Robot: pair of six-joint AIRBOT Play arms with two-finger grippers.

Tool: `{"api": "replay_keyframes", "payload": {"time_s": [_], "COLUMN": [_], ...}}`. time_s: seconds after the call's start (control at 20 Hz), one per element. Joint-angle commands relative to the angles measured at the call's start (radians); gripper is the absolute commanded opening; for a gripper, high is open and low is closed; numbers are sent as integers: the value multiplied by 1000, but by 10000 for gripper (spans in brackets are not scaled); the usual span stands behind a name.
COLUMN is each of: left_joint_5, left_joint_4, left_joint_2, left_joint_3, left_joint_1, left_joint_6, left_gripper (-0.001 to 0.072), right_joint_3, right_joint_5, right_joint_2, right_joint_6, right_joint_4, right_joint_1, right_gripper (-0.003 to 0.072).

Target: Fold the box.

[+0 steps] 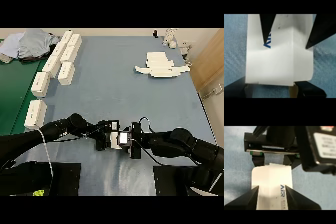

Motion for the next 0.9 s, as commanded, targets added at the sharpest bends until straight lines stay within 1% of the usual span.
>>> {"api": "replay_keyframes", "payload": {"time_s": [0.0,0.15,0.85], "left_joint_5": [0,0,0], "left_joint_4": [0,0,0], "left_joint_2": [-1,-1,-1], "left_joint_3": [1,1,1], "left_joint_1": [0,0,0], "left_joint_6": [0,0,0], "left_gripper": [511,511,512], "right_joint_3": [4,19,50], "right_joint_5": [39,37,46], "right_joint_2": [-15,-5,2], "right_joint_6": [-35,-35,-35], "right_joint_4": [-55,-94,-143], "right_joint_1": [4,5,3], "right_gripper": [527,527,527]}}
